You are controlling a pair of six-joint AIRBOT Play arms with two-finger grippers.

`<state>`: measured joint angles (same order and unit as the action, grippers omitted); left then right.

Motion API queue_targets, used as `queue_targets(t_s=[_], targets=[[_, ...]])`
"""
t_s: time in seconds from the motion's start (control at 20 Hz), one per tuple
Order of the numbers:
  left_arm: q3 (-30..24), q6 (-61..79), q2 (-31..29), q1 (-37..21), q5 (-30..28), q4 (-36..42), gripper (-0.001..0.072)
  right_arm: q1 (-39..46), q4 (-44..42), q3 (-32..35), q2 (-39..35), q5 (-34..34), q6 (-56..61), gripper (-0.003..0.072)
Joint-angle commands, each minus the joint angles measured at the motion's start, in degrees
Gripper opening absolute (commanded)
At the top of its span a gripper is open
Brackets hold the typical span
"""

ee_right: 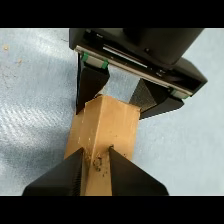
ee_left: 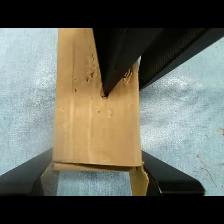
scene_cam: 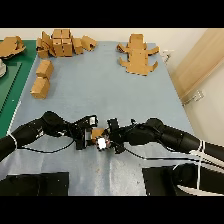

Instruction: Fold the box.

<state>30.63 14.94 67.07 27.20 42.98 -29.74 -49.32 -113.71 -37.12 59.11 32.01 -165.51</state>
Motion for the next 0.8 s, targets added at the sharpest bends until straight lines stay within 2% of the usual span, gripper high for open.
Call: queue_targets(t_s=[0.0,0.75], targets=[[0.0,0.0,0.0,0.0,0.1,0.0,0.0519,-0.1,0.2,-0.1,-1.5,0.0,0.0,0.023],[0.0,0.0,0.0,0.0,0.1,0.0,0.0519,-0.1,3.4,0.0,-1.7,-1.7,1.9,0.0221]])
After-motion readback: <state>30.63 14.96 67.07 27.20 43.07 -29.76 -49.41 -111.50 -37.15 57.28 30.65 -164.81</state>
